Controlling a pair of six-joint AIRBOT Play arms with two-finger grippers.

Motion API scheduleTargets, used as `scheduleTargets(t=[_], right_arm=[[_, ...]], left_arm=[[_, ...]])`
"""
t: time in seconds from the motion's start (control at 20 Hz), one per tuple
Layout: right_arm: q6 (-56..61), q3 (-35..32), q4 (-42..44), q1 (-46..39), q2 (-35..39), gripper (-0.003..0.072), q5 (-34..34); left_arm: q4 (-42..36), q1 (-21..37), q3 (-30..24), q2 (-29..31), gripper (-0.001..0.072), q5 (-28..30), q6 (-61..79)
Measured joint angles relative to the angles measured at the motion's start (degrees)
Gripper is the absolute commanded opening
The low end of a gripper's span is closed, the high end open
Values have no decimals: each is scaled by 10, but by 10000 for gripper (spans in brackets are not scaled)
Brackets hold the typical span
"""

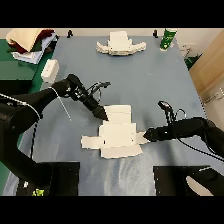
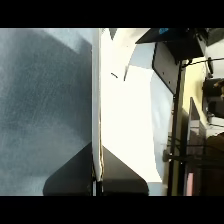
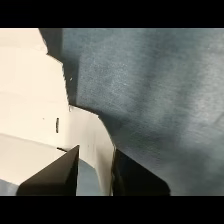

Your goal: Fold the box.

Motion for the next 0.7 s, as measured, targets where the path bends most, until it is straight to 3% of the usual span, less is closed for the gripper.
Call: scheduleTargets(t=[0.25, 0.45, 0.6, 0.65, 0.7], right_arm=[[37, 18, -56, -1, 0, 304, 17], [124, 49, -115, -2, 0, 304, 22], [184, 75, -159, -2, 0, 304, 26], [198, 85, -168, -2, 0, 338, 28], [209, 95, -174, -2, 0, 542, 30]], left_arm=[[-5, 0, 0, 33, 9, 32, 62], [-6, -6, -10, 101, 8, 79, 125], [-10, -21, -51, 163, 8, 140, 174], [-10, -28, -72, 183, 8, 162, 192], [-11, -36, -93, 200, 8, 184, 206]])
